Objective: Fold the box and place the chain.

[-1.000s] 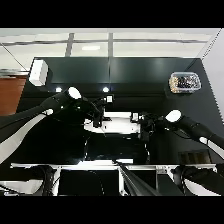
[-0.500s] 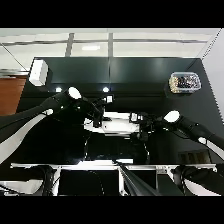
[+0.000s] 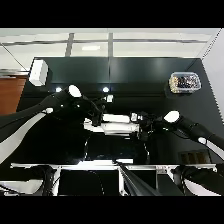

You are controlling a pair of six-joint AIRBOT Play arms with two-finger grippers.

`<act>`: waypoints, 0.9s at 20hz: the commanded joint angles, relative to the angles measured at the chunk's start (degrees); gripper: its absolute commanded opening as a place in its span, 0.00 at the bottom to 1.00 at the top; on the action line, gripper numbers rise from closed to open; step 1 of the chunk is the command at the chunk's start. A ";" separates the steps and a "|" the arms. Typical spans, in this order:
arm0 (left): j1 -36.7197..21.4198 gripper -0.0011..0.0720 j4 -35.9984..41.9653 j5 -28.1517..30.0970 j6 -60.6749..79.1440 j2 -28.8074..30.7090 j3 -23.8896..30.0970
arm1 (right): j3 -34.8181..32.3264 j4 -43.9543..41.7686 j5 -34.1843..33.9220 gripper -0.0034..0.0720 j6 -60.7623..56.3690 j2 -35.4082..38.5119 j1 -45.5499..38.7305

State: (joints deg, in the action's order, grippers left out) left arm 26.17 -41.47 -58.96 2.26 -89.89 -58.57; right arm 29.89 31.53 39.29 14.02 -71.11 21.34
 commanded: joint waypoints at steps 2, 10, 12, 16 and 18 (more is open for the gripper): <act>-0.76 0.53 -8.35 -3.34 -7.06 3.17 -1.81 | -0.02 0.09 0.13 0.45 -0.07 0.00 0.02; -4.92 0.21 -24.63 -12.17 -36.72 16.94 -1.86 | -0.02 2.93 0.50 0.45 -0.02 -0.04 0.72; -5.20 0.05 -23.45 -19.45 -42.12 17.42 -1.31 | -0.02 2.89 0.52 0.45 -0.04 -0.07 0.72; -2.19 0.05 -4.59 -18.75 -46.14 17.55 8.11 | -0.02 2.75 0.50 0.45 -0.04 -0.04 0.72; -0.59 0.05 14.21 -14.29 -38.12 17.55 12.15 | -0.02 2.58 0.50 0.45 -0.07 -0.04 0.72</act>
